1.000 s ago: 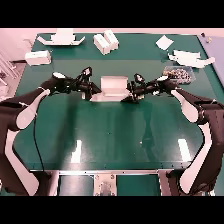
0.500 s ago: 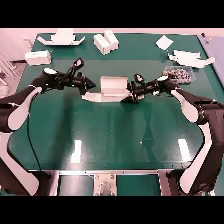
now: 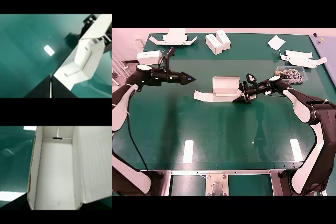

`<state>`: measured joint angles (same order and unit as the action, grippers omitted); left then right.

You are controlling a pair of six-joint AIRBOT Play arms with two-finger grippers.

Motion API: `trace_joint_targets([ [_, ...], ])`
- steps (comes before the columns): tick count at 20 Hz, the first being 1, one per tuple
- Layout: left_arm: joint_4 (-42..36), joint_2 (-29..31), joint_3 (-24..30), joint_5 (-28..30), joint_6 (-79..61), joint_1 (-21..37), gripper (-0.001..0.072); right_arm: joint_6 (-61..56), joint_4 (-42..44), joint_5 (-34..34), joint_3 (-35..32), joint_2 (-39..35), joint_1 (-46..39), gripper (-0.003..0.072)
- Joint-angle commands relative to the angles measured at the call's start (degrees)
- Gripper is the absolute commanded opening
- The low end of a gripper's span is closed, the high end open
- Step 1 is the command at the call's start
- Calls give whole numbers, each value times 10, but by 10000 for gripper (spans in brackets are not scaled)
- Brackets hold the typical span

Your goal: Fold the box and place the chain.

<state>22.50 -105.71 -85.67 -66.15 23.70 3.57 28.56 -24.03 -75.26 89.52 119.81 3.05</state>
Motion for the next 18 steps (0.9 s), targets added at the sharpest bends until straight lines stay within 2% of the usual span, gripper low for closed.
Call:
trace_joint_targets([
  [1,102,2,0,-28,184,28,16,0,0,0,0,0,0,527],
  [3,137,2,0,-75,223,31,16,0,0,0,0,0,0,527],
  [5,152,2,0,-88,251,31,16,0,0,0,0,0,0,528],
  [13,176,-2,33,-43,350,31,16,0,0,0,0,0,0,527],
  [18,126,-18,33,-18,349,30,16,0,0,0,0,0,0,527],
])
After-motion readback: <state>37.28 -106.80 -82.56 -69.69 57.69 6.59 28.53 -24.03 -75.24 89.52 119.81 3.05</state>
